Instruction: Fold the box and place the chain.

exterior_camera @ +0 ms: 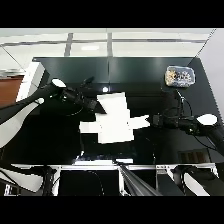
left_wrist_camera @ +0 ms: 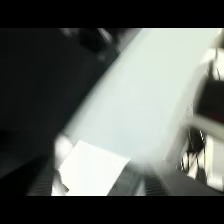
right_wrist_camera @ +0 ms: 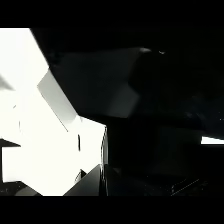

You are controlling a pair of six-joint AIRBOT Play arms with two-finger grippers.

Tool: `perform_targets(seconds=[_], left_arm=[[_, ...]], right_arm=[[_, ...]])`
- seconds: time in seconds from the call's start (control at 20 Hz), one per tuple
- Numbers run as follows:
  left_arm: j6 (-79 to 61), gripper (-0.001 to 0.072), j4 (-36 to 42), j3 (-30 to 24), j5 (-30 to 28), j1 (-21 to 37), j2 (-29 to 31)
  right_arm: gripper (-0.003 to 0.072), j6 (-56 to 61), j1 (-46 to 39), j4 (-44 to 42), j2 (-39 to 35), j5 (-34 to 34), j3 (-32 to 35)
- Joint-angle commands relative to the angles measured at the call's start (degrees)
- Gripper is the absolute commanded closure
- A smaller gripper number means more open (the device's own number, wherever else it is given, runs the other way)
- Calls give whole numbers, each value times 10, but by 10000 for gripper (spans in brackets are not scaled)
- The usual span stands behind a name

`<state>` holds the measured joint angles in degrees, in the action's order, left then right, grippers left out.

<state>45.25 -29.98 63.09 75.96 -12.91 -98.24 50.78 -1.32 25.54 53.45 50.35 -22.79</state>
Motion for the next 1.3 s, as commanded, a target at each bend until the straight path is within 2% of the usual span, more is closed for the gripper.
perform_targets(seconds=[0.0, 0.05, 0.45, 0.5, 0.55, 0.6, 0.65, 0.7, 0.75, 0.8, 0.85, 0.95, 1.0, 1.15, 1.25], left_arm=[[-35, 252, -37, 34, 60, -1, -28], [-35, 314, -48, 41, 55, -1, -28], [-49, 318, -63, 53, 50, -31, -29], [-50, 447, -70, 56, 48, -36, -29], [-55, 610, -72, 59, 49, -37, -29], [-60, 612, -69, 59, 49, -36, -29], [-61, 672, -70, 59, 49, -35, -29], [-61, 685, -70, 59, 49, -33, -29], [-62, 685, -70, 59, 49, -31, -29], [-63, 685, -70, 62, 49, -31, -29], [-65, 685, -70, 67, 48, -31, -28], [-68, 686, -70, 77, 48, -32, -27], [-84, 689, -71, 77, 48, -35, -22], [-111, 691, -70, 46, 51, -60, 26], [-163, 691, -71, -21, -10, -88, 92]], right_arm=[[670, 0, 0, 0, 0, 0, 0], [670, 0, 0, 0, 0, 0, 0], [669, -3, 0, 1, 0, 0, 0], [669, -3, 1, 0, 0, 0, 0], [670, -3, 0, 0, 0, 0, 0], [669, -3, 0, 0, 0, 1, 0], [669, -3, 0, 0, 0, 2, 0], [652, -3, 0, 3, 0, 0, 0], [359, -2, -2, 26, 0, -1, -4], [13, 17, -10, 63, -1, 28, -22], [-15, 37, -27, 107, -2, 89, -56], [-15, 52, -57, 167, -2, 210, -133], [-15, 51, -66, 188, -2, 242, -168], [-15, -8, -67, 200, -9, 271, -232], [-15, -81, -57, 191, -11, 254, -232]])
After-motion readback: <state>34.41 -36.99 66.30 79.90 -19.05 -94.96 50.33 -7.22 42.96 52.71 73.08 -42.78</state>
